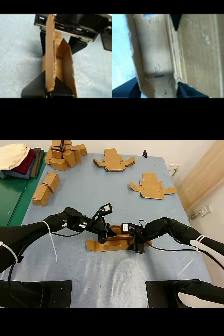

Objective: Fold the box.

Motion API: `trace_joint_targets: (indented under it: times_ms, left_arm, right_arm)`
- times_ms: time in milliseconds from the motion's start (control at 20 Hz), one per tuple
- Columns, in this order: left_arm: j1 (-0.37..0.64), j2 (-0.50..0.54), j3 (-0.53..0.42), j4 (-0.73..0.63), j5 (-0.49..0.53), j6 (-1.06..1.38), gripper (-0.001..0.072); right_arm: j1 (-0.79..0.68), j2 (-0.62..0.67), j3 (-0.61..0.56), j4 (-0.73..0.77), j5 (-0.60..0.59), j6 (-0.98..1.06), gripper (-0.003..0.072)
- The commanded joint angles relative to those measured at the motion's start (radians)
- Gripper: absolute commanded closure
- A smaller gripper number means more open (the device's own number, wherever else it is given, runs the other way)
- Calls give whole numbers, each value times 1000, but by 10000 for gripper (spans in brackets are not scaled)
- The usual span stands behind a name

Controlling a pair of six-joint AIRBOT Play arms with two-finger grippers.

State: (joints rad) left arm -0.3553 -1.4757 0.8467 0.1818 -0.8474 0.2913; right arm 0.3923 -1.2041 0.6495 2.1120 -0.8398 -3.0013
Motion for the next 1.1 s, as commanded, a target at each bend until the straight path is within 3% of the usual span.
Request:
trace_joint_targets:
  times_ms: [0, 1050]
  left_arm:
    - [0, 0, 0, -2, 1, 0, 695]
    - [0, 0, 0, -2, 1, 0, 695]
  right_arm:
    - [1, 0, -1, 0, 0, 0, 191]
    - [1, 0, 0, 8, -2, 0, 169]
